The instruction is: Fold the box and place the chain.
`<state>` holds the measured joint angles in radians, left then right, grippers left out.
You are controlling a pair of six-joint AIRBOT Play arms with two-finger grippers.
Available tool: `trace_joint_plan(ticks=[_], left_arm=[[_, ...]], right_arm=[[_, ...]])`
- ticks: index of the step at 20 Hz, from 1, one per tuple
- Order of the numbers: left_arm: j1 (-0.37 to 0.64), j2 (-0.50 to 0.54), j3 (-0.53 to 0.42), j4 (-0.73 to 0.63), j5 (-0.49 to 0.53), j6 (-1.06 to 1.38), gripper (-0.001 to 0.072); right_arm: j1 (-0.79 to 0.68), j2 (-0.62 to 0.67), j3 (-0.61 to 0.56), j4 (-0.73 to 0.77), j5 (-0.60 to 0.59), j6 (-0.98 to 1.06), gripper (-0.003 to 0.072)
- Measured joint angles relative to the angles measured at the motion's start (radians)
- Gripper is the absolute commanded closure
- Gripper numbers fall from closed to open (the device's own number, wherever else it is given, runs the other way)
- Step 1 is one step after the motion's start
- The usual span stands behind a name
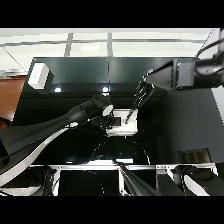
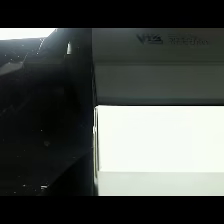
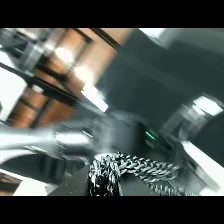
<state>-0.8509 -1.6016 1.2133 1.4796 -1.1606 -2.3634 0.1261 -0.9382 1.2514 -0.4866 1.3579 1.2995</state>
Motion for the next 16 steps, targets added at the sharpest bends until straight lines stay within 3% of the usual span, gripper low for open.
trace_joint_plan(ticks=[3,7,16], left_arm=[[0.0,0.0,0.0,0.0,0.0,0.0,0.0682],[0.0,0.0,0.0,0.0,0.0,0.0,0.0682],[0.0,0.0,0.0,0.0,0.0,0.0,0.0682]], right_arm=[[0.013,0.0,-0.106,-0.057,-0.002,0.009,0.0674],[0.066,-0.019,-0.256,-0.082,-0.098,0.011,0.0674],[0.206,-0.113,-0.404,-0.198,-0.278,0.014,0.0668]])
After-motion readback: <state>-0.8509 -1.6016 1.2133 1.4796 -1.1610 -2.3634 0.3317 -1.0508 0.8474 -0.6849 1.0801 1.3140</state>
